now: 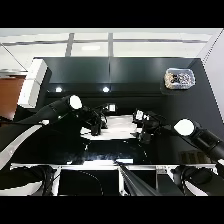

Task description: Fold the box and place the chain.

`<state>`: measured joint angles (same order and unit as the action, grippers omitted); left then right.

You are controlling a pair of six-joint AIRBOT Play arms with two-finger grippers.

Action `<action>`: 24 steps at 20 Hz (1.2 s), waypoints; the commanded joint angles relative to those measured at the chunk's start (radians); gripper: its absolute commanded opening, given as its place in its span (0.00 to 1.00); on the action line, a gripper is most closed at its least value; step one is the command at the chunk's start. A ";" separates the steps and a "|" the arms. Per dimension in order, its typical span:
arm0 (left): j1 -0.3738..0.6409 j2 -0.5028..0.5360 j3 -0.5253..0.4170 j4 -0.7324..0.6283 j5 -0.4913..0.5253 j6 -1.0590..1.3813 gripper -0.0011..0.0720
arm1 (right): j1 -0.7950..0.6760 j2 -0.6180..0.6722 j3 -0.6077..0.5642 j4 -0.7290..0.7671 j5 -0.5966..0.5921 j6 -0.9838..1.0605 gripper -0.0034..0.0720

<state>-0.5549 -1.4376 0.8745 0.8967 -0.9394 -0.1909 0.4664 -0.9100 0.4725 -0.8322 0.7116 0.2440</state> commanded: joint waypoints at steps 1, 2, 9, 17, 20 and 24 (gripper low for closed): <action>-0.004 0.029 0.001 0.027 0.016 0.001 0.05 | -0.003 0.001 0.001 -0.017 0.028 -0.022 0.97; -0.005 0.037 0.001 0.041 0.026 0.001 0.05 | -0.003 0.001 0.001 -0.014 0.028 -0.027 0.97; -0.018 0.040 0.001 0.042 0.019 0.001 0.05 | -0.003 -0.015 0.000 0.030 0.006 -0.099 0.97; -0.018 0.040 0.001 0.042 0.021 0.002 0.05 | -0.003 -0.085 0.000 0.241 -0.014 -0.271 0.97; -0.018 0.040 0.001 0.042 0.023 0.001 0.05 | -0.003 -0.106 0.000 0.241 0.035 -0.271 0.97; -0.018 0.040 0.001 0.042 0.020 0.001 0.05 | -0.003 -0.152 -0.003 0.237 0.063 -0.273 0.97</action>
